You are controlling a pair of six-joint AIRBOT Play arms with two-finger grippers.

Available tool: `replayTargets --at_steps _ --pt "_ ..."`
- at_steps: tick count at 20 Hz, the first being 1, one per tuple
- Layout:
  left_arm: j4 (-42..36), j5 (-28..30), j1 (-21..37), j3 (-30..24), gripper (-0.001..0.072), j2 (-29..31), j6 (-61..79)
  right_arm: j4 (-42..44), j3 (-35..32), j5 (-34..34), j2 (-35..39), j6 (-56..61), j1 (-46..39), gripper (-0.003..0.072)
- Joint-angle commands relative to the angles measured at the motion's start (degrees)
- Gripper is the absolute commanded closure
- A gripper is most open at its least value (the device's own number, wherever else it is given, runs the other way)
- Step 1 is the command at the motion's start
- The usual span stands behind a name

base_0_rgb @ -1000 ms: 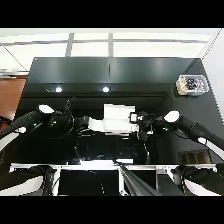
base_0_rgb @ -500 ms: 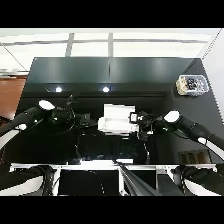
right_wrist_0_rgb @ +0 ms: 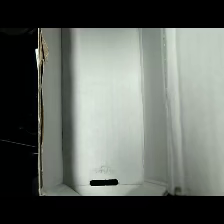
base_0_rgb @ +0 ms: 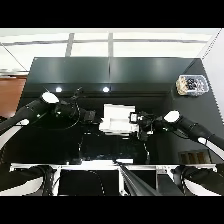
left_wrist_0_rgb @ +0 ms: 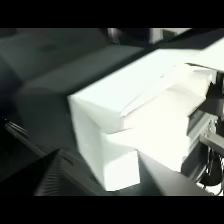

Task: Fold the box and place the chain.

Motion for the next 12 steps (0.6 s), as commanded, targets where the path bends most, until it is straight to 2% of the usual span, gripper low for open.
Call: replayTargets --at_steps 1,7,11,12 --pt "1.2 -0.4 -3.4 1.5 0.0236 0.0 -2.4 0.0 0.0 0.0 0.0 0.0 0.0 0.0498" --pt "8.1 -0.4 -7.6 4.7 0.0236 0.0 -12.5 0.0 0.0 0.0 0.0 0.0 0.0 0.0498" --pt "16.5 3.2 -10.9 7.4 0.0232 0.0 -22.4 0.0 0.0 0.0 0.0 0.0 0.0 0.0498" --pt "18.6 4.2 -11.9 7.8 0.0192 0.0 -24.5 0.0 0.0 0.0 0.0 0.0 0.0 0.0498"
